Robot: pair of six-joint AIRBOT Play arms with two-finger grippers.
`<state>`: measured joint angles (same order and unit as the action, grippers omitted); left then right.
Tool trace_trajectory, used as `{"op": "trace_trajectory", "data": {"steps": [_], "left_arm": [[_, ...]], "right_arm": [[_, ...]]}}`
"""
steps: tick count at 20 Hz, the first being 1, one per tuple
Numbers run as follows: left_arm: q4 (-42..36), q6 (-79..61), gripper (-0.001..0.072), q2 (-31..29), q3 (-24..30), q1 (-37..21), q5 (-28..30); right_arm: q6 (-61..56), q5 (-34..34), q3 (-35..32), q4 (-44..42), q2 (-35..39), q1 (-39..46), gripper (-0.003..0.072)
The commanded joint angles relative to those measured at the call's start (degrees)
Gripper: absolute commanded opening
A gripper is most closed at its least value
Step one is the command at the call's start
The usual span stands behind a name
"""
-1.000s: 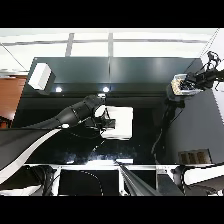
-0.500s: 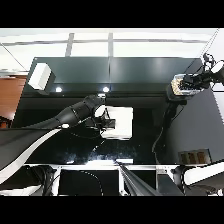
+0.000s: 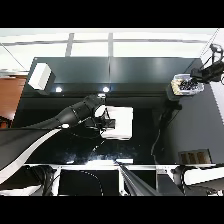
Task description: Fold the box and place the chain.
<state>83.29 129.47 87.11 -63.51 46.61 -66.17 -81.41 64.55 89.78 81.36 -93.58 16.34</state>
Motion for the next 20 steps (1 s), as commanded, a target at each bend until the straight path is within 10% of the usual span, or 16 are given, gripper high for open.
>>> {"op": "trace_trajectory", "data": {"steps": [1,9,20], "left_arm": [[-0.02,-0.02,0.0028,0.00,-0.02,-0.04,-0.09],[0.00,-0.02,0.0028,0.00,-0.02,-0.04,-0.09],[0.00,-0.02,0.0029,0.00,-0.02,-0.04,-0.09]], "right_arm": [[1.60,2.29,0.66,-1.75,8.07,-0.79,0.0013],[2.16,6.27,-0.57,-11.54,24.81,-1.99,0.0013],[4.37,14.34,-21.79,-24.02,47.36,-12.26,0.0013]]}}
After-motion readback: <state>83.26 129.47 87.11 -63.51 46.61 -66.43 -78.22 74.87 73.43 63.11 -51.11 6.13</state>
